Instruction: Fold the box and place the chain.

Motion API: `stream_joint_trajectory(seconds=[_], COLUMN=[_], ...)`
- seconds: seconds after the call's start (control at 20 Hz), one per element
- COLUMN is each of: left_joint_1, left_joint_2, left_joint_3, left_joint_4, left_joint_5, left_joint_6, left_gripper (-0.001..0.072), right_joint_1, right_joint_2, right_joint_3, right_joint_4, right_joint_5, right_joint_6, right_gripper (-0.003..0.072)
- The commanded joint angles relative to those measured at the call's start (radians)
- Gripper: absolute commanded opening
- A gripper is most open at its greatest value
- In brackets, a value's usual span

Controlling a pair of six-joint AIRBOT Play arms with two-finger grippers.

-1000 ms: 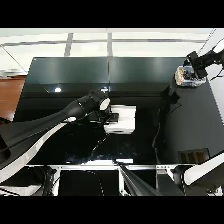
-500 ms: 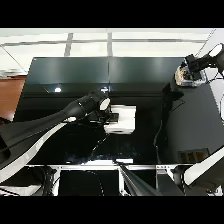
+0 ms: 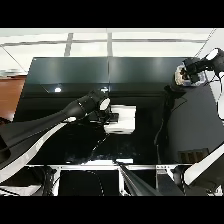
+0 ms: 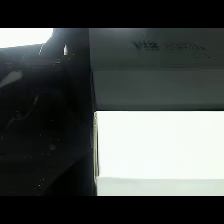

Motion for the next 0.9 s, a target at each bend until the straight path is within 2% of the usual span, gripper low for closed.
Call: stream_joint_trajectory(seconds=[0.0, 0.15, 0.35, 0.6, 0.85], left_joint_1=[0.001, 0.001, 0.001, 0.001, 0.001], left_joint_2=[0.000, 0.000, 0.000, 0.000, 0.000], left_joint_3=[0.000, 0.000, 0.000, 0.000, 0.000], left_joint_4=[0.000, -0.002, -0.003, -0.003, -0.001], left_joint_5=[0.000, 0.000, 0.000, 0.000, 0.005], left_joint_6=[0.000, 0.000, 0.000, 0.000, 0.000], left_gripper=[0.0029, 0.0029, 0.0029, 0.0029, 0.0029], right_joint_1=[0.000, -0.004, -0.008, -0.008, -0.005], right_joint_2=[0.011, 0.088, 0.283, 0.506, 0.633], right_joint_3=[0.000, 0.000, 0.000, 0.000, 0.000], right_joint_4=[0.021, 0.021, 0.018, 0.028, 0.042], right_joint_5=[-0.005, -0.002, 0.006, -0.013, 0.008], right_joint_6=[-0.152, -0.343, -0.545, -0.624, -0.682], right_gripper=[0.0016, 0.0015, 0.0014, 0.0014, 0.0014])
